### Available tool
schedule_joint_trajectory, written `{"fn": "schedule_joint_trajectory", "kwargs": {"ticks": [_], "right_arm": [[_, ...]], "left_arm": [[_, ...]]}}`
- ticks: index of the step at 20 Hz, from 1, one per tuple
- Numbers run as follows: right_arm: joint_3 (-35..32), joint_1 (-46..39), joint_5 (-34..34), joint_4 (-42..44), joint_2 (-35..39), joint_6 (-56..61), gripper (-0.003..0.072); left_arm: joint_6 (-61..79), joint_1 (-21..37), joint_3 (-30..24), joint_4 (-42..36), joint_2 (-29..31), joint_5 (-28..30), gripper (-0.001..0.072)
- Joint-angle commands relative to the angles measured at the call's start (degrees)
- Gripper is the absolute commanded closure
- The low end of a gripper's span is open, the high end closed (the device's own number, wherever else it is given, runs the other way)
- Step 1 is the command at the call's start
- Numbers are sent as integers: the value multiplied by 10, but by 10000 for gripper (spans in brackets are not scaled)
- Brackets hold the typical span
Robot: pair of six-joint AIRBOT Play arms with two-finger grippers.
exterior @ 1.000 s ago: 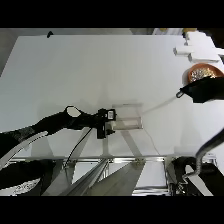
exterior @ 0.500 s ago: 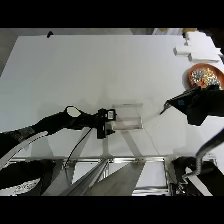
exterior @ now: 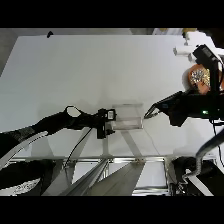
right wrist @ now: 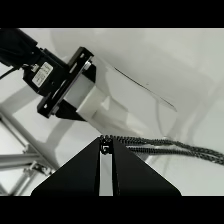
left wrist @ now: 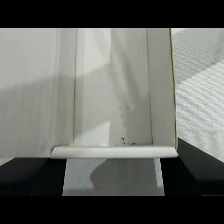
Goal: Fold the box and place the chain.
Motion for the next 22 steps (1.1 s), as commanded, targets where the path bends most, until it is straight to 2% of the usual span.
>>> {"fn": "schedule_joint_trajectory", "kwargs": {"ticks": [1, 4, 8, 13, 19, 22], "right_arm": [[-41, 12, -38, 58, -3, -31, 668], [-73, 64, -87, 56, -19, -42, 668], [-84, 137, -141, 5, -85, -56, 668], [-87, 177, -146, -33, -168, -54, 668], [-122, 191, -166, -58, -205, -42, 665], [-137, 191, -162, -87, -205, -21, 584]], "left_arm": [[0, 0, 0, 0, 0, 0, 542], [0, 0, 0, 0, 0, 0, 542], [0, 0, 0, 0, 0, 0, 542], [0, 0, 0, 0, 0, 0, 542], [0, 0, 0, 0, 0, 0, 542], [0, 0, 0, 0, 0, 0, 542]]}}
